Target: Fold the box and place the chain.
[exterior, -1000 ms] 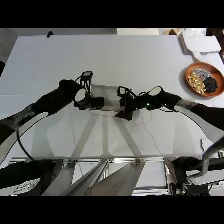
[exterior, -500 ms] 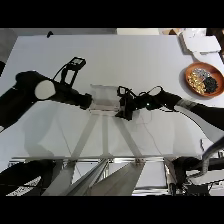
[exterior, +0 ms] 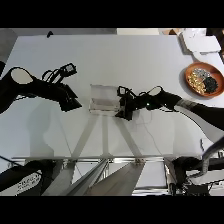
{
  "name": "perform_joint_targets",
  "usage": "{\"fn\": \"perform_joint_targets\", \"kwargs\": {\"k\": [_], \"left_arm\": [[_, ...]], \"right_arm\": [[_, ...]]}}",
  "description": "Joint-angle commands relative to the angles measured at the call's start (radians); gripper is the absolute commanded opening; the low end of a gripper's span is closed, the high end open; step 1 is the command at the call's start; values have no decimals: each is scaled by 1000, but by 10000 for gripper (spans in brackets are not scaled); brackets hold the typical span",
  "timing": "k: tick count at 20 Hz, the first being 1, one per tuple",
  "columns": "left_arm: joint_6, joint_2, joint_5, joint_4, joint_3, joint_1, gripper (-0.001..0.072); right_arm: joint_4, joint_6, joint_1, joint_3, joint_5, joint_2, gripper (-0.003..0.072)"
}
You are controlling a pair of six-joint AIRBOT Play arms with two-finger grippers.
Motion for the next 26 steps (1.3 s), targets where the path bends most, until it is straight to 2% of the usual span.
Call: {"fn": "perform_joint_targets", "kwargs": {"k": [1, 3, 5, 7, 11, 13, 15, 17, 20, 26], "left_arm": [[480, -138, 18, -109, -8, 48, 699], [586, -194, 84, -110, -8, 14, 699], [586, -231, 134, -110, -8, -14, 700], [588, -256, 141, -123, -8, -20, 701], [690, -292, 26, -296, 7, 66, 700], [690, -311, -14, -334, 43, 111, 700], [691, -347, -73, -319, 110, 125, 700], [694, -373, -101, -265, 155, 93, 701], [698, -376, -93, -198, 161, 37, 704], [698, -376, -101, -195, 161, 19, 704]], "right_arm": [[0, 0, 1, 0, 0, 0, 527], [0, 0, 1, 0, 0, 0, 527], [0, 0, 1, 0, 0, 0, 527], [0, 0, 1, 0, 0, 0, 527], [0, 0, 1, 0, 0, 0, 527], [0, 0, 1, 0, 0, 0, 527], [0, 0, 1, 0, 0, 0, 527], [0, 0, 1, 0, 0, 0, 527], [0, 0, 1, 0, 0, 0, 527], [0, 0, 1, 0, 0, 0, 527]]}}
